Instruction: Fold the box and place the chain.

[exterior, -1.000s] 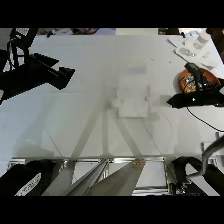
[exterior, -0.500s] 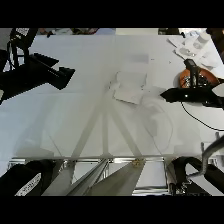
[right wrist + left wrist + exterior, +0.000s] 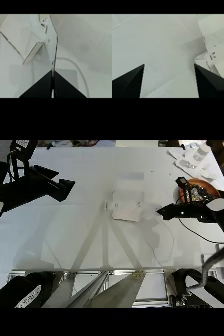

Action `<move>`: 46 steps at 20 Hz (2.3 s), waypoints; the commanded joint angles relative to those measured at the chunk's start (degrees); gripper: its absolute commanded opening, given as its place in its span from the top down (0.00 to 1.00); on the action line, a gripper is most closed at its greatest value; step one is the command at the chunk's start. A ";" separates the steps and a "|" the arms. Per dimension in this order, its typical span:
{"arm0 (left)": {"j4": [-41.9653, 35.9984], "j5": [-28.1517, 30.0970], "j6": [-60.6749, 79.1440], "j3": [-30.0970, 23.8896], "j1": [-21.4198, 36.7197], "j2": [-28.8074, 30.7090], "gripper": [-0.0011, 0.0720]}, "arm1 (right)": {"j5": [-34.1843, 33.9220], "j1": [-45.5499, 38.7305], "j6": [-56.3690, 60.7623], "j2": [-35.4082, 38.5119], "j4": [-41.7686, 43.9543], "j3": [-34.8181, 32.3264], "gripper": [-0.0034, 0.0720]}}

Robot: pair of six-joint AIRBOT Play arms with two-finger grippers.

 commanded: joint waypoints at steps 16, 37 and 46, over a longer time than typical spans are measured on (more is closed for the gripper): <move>0.02 0.02 0.02 0.02 -0.02 0.04 0.03 | -18.18 8.46 -6.69 -1.11 10.67 -11.08 0.94; -1.95 -0.39 -0.98 0.02 0.04 -2.08 0.04 | -18.23 8.46 -6.73 -1.01 10.21 -11.08 0.94; -4.35 1.66 -0.07 5.84 2.03 -19.98 0.26 | -18.27 8.46 -6.73 -1.03 10.23 -11.08 0.94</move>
